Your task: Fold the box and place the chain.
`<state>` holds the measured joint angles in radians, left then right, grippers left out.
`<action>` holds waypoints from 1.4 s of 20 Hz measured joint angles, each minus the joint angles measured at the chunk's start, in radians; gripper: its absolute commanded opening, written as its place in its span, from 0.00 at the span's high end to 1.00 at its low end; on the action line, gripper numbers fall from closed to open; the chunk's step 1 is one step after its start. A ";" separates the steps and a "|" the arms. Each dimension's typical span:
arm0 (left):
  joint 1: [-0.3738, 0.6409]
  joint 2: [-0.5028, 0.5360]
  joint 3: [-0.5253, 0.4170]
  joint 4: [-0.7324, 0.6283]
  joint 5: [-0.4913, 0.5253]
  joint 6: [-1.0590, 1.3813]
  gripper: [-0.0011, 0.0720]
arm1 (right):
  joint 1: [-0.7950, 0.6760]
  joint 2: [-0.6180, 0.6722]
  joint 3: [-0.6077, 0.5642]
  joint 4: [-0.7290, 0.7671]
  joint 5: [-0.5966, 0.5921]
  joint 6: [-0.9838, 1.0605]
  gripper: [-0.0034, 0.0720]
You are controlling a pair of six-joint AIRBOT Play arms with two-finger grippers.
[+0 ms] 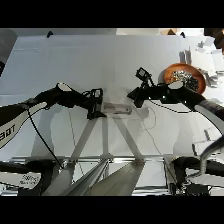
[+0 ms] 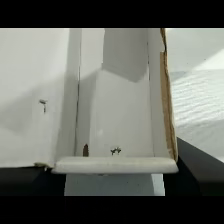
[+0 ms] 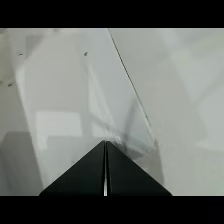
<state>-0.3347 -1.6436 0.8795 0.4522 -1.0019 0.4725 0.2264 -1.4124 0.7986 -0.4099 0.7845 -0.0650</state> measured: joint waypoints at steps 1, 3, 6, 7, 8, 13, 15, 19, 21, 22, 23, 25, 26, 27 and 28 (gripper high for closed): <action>0.000 0.000 0.000 0.000 0.001 0.000 0.45 | -0.007 0.032 0.000 -0.043 0.024 0.018 0.95; 0.000 0.000 0.000 0.000 0.004 -0.001 0.45 | -0.035 0.109 0.000 -0.141 0.085 0.069 0.95; 0.000 0.000 0.000 -0.002 0.004 -0.001 0.45 | -0.094 0.210 -0.001 -0.293 0.203 0.111 0.94; 0.000 0.000 0.000 -0.002 0.004 -0.002 0.45 | -0.108 0.225 -0.003 -0.333 0.224 0.117 0.94; 0.000 0.000 0.000 -0.002 0.004 -0.002 0.45 | -0.117 0.232 -0.008 -0.365 0.228 0.122 0.94; 0.000 0.000 0.000 -0.002 0.003 -0.002 0.45 | -0.071 0.178 -0.033 -0.422 0.188 0.104 0.94; 0.000 0.000 0.000 -0.002 0.003 -0.002 0.45 | -0.033 0.146 -0.037 -0.409 0.165 0.065 0.94; 0.000 0.000 0.000 -0.002 0.003 -0.002 0.45 | 0.031 0.089 -0.040 -0.324 0.105 -0.023 0.94; 0.000 0.000 0.000 -0.002 0.003 -0.002 0.45 | 0.056 0.063 -0.040 -0.294 0.095 -0.058 0.94; 0.000 0.000 0.000 -0.002 0.003 -0.002 0.45 | 0.066 0.051 -0.040 -0.285 0.091 -0.068 0.94; 0.000 0.000 0.000 -0.002 0.003 -0.002 0.45 | 0.073 0.044 -0.040 -0.272 0.086 -0.076 0.94; 0.000 0.000 0.000 -0.002 0.002 -0.002 0.45 | 0.085 0.033 -0.040 -0.238 0.074 -0.087 0.81; 0.000 0.000 0.000 -0.002 0.002 -0.002 0.45 | 0.087 0.030 -0.040 -0.218 0.069 -0.090 0.62; 0.000 0.000 0.000 -0.002 0.002 -0.002 0.45 | 0.090 0.028 -0.040 -0.203 0.063 -0.093 0.55; 0.000 0.000 0.000 -0.002 0.002 -0.002 0.45 | 0.092 0.026 -0.040 -0.192 0.060 -0.094 0.55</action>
<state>-0.3347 -1.6440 0.8791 0.4503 -0.9997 0.4702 0.3180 -1.3861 0.7582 -0.6014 0.8440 -0.1593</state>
